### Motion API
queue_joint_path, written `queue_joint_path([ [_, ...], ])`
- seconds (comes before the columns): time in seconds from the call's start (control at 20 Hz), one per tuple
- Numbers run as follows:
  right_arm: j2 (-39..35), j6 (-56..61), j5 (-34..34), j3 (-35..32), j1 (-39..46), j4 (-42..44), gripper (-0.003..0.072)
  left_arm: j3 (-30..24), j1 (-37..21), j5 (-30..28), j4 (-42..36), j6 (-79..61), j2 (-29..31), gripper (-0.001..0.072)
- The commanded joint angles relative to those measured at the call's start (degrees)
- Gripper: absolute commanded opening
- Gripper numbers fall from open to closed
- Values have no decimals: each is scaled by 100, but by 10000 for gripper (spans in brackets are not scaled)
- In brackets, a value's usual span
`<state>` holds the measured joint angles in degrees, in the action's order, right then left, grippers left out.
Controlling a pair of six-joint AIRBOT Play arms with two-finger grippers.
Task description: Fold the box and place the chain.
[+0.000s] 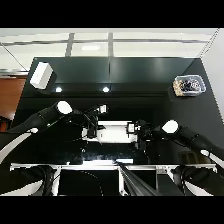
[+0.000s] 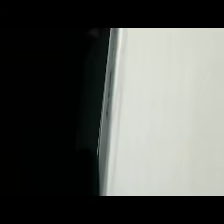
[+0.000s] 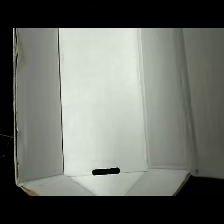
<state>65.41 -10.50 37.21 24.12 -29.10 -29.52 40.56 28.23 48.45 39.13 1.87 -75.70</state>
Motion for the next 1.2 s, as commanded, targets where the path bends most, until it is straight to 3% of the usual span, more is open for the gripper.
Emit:
queue_joint_path([
  [0.0, 0, -79, 7, 24, -7, 533, 707, 7, 0, 2, 2, -2, 0, 25],
  [1.15, 15, 173, -293, 24, -341, 131, 707, 7, 0, 7, 2, -4, 0, 25],
])
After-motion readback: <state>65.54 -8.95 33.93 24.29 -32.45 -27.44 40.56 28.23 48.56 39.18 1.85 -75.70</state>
